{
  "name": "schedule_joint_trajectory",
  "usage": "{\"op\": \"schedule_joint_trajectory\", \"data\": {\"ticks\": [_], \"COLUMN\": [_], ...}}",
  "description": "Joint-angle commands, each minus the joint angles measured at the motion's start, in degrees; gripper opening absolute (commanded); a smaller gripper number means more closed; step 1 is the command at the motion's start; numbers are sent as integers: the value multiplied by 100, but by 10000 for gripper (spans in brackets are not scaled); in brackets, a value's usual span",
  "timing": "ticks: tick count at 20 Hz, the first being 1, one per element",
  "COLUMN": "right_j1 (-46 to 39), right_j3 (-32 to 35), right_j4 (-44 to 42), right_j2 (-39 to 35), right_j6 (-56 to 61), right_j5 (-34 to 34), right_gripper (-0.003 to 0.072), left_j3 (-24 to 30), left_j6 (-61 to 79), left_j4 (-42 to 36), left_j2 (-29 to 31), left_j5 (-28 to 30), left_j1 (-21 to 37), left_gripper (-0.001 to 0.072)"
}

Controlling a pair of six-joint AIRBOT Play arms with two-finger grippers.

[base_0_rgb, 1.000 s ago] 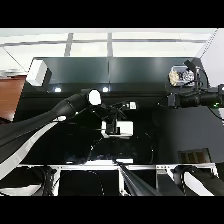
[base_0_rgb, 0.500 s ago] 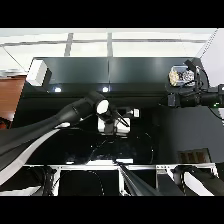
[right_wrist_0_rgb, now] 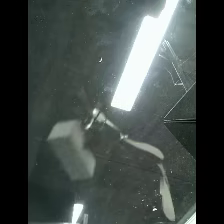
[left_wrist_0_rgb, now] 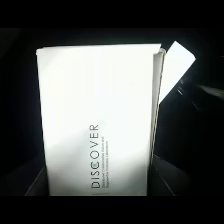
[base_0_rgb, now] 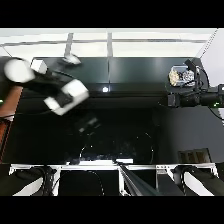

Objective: Fold the box and place the chain.

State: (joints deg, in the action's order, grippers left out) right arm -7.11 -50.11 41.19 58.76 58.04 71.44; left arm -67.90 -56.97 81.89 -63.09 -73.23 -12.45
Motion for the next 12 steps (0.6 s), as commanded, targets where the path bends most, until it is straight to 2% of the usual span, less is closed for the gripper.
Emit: {"op": "schedule_joint_trajectory", "data": {"ticks": [1,3,6,9,12], "right_j1": [0,2,0,2,2], "right_j3": [-4,-4,-4,-4,-4], "right_j4": [-2,-20,-22,-22,-20], "right_j2": [-4,-4,-4,-4,-4], "right_j6": [2,4,7,107,155], "right_j5": [-44,-81,-111,-164,-162], "right_gripper": [14,14,14,14,14], "left_j3": [319,702,1185,1423,1421], "left_j6": [-566,-667,-664,-623,-422], "left_j4": [-107,-387,-647,-632,-588], "left_j2": [769,839,597,348,-4], "left_j5": [125,424,361,426,645], "left_j1": [2065,3150,4266,4811,4927], "left_gripper": [281,281,281,282,284]}}
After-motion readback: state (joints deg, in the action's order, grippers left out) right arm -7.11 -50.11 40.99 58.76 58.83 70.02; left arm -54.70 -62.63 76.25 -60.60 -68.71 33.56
